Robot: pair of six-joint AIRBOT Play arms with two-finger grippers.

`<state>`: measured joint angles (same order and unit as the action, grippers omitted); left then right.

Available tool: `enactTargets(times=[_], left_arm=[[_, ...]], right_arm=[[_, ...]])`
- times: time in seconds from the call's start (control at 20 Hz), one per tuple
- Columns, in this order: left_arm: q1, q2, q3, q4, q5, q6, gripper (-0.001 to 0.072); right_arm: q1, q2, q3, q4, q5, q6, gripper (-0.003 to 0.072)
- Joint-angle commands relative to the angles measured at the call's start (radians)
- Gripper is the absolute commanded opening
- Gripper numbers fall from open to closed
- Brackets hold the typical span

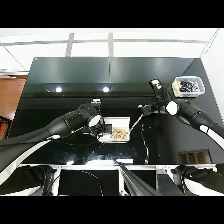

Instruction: Fold the box and place the chain.

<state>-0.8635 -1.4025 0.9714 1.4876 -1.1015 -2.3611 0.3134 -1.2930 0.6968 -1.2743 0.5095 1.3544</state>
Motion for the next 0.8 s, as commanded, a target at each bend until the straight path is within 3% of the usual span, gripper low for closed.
enactTargets(times=[0.0, 0.05, 0.1, 0.15, 0.25, 0.75], left_arm=[[0.001, 0.000, 0.000, 0.000, 0.000, 0.000, 0.0029], [0.001, 0.000, 0.000, 0.000, 0.000, 0.000, 0.0029], [0.001, 0.000, 0.000, 0.000, 0.000, 0.000, 0.0030], [0.001, 0.000, 0.000, 0.000, 0.000, 0.000, 0.0029], [0.001, 0.000, 0.000, 0.000, 0.000, 0.000, 0.0029], [0.001, 0.000, 0.000, 0.000, 0.000, 0.000, 0.0029]], right_arm=[[0.002, -0.002, 0.000, -0.002, 0.029, 0.003, 0.0370], [0.002, -0.002, 0.000, -0.003, 0.040, 0.003, 0.0203], [0.002, -0.002, 0.000, -0.003, 0.047, 0.003, 0.0179], [0.002, -0.001, 0.000, -0.003, 0.053, 0.002, 0.0090], [0.001, -0.001, 0.007, -0.003, 0.075, 0.002, 0.0012], [-0.002, 0.096, 0.046, -0.065, 0.193, -0.091, 0.0011]])
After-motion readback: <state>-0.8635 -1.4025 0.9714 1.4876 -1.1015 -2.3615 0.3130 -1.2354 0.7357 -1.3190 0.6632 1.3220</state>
